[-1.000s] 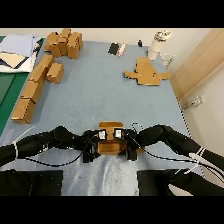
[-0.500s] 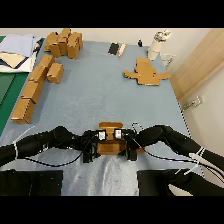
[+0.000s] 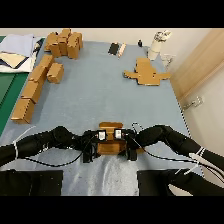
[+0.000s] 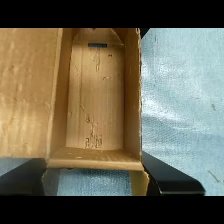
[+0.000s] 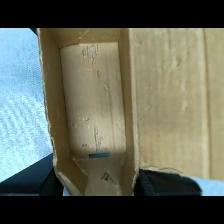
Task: Fold the box.
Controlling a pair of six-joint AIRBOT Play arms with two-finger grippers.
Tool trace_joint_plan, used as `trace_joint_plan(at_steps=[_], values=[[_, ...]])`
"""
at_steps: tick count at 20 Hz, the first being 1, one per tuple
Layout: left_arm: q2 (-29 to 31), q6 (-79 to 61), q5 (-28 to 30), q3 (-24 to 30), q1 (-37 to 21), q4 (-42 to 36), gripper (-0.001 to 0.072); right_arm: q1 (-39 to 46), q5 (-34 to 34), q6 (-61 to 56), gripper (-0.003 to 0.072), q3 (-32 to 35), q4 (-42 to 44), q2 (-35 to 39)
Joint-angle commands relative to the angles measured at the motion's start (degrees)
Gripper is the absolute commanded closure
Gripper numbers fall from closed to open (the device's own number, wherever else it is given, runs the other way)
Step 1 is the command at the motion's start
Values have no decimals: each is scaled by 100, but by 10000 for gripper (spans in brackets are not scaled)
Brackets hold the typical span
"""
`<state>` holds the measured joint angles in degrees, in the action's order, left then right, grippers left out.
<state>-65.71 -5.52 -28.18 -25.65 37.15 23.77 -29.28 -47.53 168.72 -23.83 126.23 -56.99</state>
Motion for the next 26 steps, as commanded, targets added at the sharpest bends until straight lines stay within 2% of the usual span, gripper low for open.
trace_joint_plan(at_steps=[1,3,4,5,10,14,18,23,26], values=[[-2,0,-2,0,2,2,258,0,4,-4,184,-2,11,-2],[-2,0,-2,0,2,2,258,0,9,-4,183,-2,48,-2],[-2,0,-2,0,2,2,258,0,98,-4,125,-4,92,-2],[-2,0,-2,0,2,2,258,2,199,-7,-33,-17,90,0],[-2,0,0,0,2,2,258,2,-251,-334,-34,-181,-74,57],[-2,0,-2,0,2,0,258,2,-326,-1167,-33,-278,-914,457],[-2,0,-2,0,2,2,258,2,-1294,-1755,-31,-299,-1561,1078],[-2,0,0,0,2,0,258,0,-2210,-4131,-4,-302,-1797,1698],[-2,0,0,0,2,2,258,0,-2413,-6245,-4,-299,-1228,1971]])
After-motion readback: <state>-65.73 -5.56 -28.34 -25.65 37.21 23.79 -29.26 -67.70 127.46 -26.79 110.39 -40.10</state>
